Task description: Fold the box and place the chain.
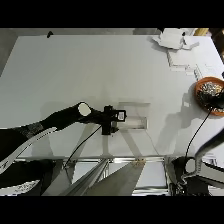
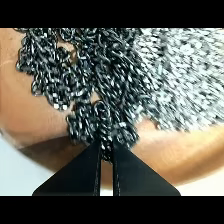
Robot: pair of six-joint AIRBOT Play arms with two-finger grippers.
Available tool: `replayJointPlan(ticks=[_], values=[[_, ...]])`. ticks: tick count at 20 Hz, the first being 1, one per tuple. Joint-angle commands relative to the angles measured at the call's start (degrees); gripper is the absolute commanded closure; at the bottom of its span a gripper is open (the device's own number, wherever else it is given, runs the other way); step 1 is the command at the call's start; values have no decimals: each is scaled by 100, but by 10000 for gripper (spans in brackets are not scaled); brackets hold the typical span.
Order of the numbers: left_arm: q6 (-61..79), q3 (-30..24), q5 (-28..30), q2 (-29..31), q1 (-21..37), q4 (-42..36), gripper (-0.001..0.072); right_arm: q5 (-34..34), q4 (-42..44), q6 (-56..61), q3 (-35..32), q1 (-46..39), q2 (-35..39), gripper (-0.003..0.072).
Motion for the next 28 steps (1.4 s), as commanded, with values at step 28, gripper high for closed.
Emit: replayJointPlan(ticks=[28], values=[[0,0,2,0,2,2,457,1770,4135,-2026,-798,5344,4481,670]])
